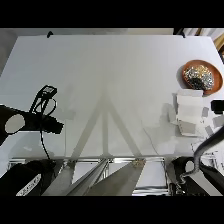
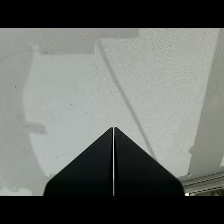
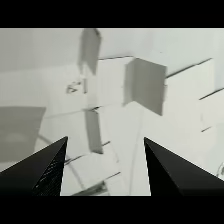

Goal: Fold the box and place the chain.

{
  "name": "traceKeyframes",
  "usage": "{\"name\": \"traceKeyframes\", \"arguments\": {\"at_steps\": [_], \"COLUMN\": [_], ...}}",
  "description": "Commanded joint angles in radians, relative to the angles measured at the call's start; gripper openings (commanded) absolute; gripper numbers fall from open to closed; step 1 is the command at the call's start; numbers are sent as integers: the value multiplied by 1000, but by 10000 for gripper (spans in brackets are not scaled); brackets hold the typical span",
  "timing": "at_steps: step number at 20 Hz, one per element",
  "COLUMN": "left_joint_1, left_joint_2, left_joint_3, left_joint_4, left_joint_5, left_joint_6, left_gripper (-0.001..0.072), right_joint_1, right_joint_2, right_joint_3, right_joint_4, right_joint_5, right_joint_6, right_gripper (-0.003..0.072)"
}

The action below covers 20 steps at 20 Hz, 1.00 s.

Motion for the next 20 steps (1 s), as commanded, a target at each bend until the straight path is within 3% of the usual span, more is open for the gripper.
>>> {"name": "traceKeyframes", "arguments": {"at_steps": [1, 6, 10, 12, 20], "left_joint_1": [0, 0, 0, 0, 0], "left_joint_2": [1, 1, 1, 1, 1], "left_joint_3": [0, 0, 0, 0, 0], "left_joint_4": [0, 0, 0, 0, 0], "left_joint_5": [0, 0, 0, 0, 0], "left_joint_6": [0, 0, 0, 0, 0], "left_gripper": [11, 11, 11, 11, 11], "right_joint_1": [-140, -221, -225, -225, -225], "right_joint_2": [-33, -164, -206, -225, -385], "right_joint_3": [13, 13, 12, 12, 11], "right_joint_4": [-41, -43, -34, -32, -16], "right_joint_5": [-81, -95, -205, -246, -195], "right_joint_6": [-94, -241, -323, -335, -317], "right_gripper": [535, 531, 505, 410, 387]}}
